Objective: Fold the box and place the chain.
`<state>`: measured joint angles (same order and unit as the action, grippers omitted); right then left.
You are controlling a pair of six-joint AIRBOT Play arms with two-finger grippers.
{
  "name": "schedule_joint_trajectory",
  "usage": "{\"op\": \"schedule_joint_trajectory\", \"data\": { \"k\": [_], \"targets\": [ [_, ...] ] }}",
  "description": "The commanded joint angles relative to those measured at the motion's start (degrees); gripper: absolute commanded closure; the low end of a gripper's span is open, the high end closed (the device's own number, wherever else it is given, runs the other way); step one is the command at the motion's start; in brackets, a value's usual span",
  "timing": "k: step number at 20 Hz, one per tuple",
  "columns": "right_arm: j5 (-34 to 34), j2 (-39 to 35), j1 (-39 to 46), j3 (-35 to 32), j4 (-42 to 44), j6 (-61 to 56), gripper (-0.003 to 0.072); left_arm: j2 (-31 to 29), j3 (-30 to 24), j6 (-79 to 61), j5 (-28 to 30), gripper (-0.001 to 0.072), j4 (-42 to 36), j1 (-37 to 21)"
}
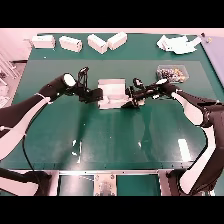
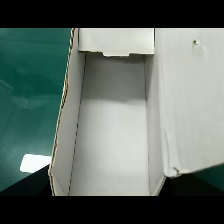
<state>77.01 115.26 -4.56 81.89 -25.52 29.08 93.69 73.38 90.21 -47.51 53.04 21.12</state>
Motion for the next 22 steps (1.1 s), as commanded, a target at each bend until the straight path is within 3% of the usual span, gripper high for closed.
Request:
{"op": "schedule_joint_trajectory", "data": {
  "k": [1, 17, 22],
  "targets": [
    [0.0, 0.0, 0.0, 0.0, 0.0, 0.0, 0.0108, 0.0, 2.2, 6.0, 0.6, 0.0265, 4.6, 0.9],
    [0.0, 0.0, 0.0, 0.0, 0.0, 0.0, 0.0108, 1.6, 3.1, 16.8, -1.8, 0.0266, 7.0, 3.5],
    [0.0, 0.0, 0.0, 0.0, 0.0, 0.0, 0.0108, 1.7, 3.7, 21.3, -1.4, 0.0266, 12.0, 4.5]
  ]
}}
